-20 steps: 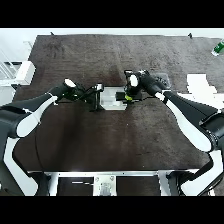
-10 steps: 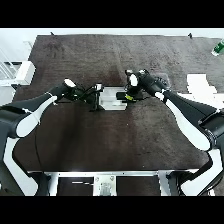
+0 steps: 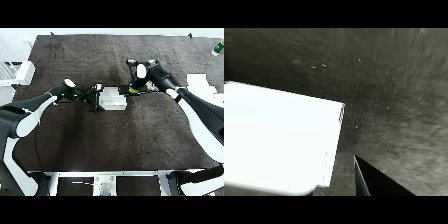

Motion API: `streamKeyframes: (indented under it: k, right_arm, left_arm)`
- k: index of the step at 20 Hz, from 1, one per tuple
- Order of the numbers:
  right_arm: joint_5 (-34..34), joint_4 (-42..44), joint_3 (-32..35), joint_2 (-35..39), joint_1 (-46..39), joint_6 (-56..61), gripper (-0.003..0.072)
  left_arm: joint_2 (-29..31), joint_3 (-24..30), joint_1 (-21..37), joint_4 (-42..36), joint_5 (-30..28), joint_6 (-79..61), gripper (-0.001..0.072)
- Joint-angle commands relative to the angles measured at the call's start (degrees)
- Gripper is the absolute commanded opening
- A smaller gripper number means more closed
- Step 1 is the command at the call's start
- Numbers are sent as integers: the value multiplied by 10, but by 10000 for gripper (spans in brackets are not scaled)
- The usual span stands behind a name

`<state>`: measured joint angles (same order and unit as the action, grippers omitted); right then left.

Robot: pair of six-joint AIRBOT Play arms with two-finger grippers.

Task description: Fold the box and place the chain.

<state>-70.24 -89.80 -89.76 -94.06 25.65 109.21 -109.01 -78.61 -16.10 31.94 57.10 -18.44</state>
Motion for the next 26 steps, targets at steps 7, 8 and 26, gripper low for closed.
streamKeyframes:
  k: [7, 8, 26]
  right_arm:
    - [84, -62, -2, 62, -127, -54, 398]
    - [97, -63, -1, 49, -141, -54, 393]
    - [171, 28, -2, -91, -200, -80, 251]
  left_arm:
    - [0, 0, 0, 0, 0, 1, 468]
    - [0, 0, 0, 0, -1, 1, 469]
    - [0, 0, 0, 0, -1, 2, 469]
